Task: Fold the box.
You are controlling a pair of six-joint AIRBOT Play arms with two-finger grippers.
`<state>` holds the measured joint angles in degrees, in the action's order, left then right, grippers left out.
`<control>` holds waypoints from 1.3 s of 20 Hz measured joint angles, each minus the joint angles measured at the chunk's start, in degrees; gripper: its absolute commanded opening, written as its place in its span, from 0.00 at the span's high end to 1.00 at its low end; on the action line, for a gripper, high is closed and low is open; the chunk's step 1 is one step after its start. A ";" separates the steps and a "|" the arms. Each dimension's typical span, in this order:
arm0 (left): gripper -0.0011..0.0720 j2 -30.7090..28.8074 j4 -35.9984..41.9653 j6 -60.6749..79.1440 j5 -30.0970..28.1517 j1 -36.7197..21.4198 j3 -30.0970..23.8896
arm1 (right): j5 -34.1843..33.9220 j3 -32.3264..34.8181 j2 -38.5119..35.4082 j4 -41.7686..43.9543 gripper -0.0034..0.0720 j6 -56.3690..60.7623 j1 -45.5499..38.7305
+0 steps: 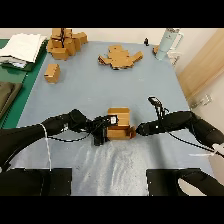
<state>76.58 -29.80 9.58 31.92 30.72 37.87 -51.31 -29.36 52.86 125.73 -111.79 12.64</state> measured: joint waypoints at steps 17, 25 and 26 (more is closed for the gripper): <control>0.35 0.00 0.00 0.02 0.00 0.00 0.00 | 2.60 -0.15 -1.42 0.68 0.35 2.86 5.60; 0.35 0.00 0.00 0.02 0.00 0.00 0.00 | 4.26 -4.96 4.52 -12.66 0.36 20.61 14.27; 0.35 0.00 0.00 0.02 0.00 0.00 0.00 | 4.20 -5.86 5.07 -15.04 0.36 23.50 15.82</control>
